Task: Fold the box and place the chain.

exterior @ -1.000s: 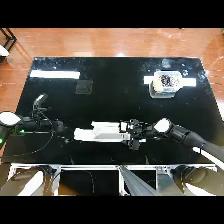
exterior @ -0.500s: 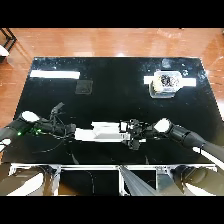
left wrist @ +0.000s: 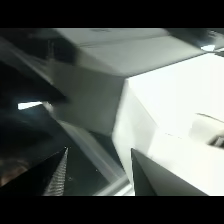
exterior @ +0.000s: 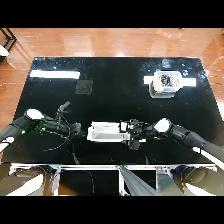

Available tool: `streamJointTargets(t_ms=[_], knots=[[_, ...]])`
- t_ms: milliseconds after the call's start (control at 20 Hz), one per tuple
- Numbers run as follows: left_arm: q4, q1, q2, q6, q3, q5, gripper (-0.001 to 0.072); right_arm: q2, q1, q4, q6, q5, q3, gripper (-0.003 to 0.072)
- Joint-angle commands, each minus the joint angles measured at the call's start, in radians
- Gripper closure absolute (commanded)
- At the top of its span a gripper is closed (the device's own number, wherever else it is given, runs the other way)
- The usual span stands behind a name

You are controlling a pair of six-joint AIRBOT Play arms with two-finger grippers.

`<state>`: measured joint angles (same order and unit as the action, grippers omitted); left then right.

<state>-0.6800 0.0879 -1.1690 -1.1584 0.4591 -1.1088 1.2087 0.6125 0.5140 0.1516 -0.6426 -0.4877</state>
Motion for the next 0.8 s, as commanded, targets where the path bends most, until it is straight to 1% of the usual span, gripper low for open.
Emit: streamJointTargets(t_ms=[0, 50, 250, 400, 500, 600, 750], knots=[[0.009, -0.010, -0.001, -0.001, 0.014, -0.068, 0.0098, 0.000, 0.001, 0.000, 0.000, 0.000, 0.000, 0.0388], [0.012, -0.010, -0.001, -0.001, 0.014, -0.079, 0.0076, 0.000, 0.001, 0.000, 0.000, 0.000, 0.000, 0.0388], [0.012, -0.010, 0.008, 0.003, 0.015, -0.091, 0.0076, 0.000, 0.001, 0.000, 0.000, 0.000, 0.000, 0.0388], [0.013, -0.010, 0.052, 0.002, 0.016, -0.070, 0.0076, 0.000, 0.001, 0.000, 0.000, 0.000, 0.000, 0.0388], [0.042, -0.007, 0.068, 0.003, 0.015, -0.072, 0.0076, 0.000, 0.001, 0.000, 0.000, 0.000, 0.000, 0.0388], [0.076, 0.028, 0.068, 0.011, 0.015, -0.046, 0.0076, 0.000, 0.001, 0.000, 0.000, 0.000, 0.000, 0.0388], [0.100, 0.131, 0.068, -0.014, 0.015, 0.041, 0.0079, 0.000, 0.001, 0.000, 0.000, 0.000, 0.000, 0.0388]])
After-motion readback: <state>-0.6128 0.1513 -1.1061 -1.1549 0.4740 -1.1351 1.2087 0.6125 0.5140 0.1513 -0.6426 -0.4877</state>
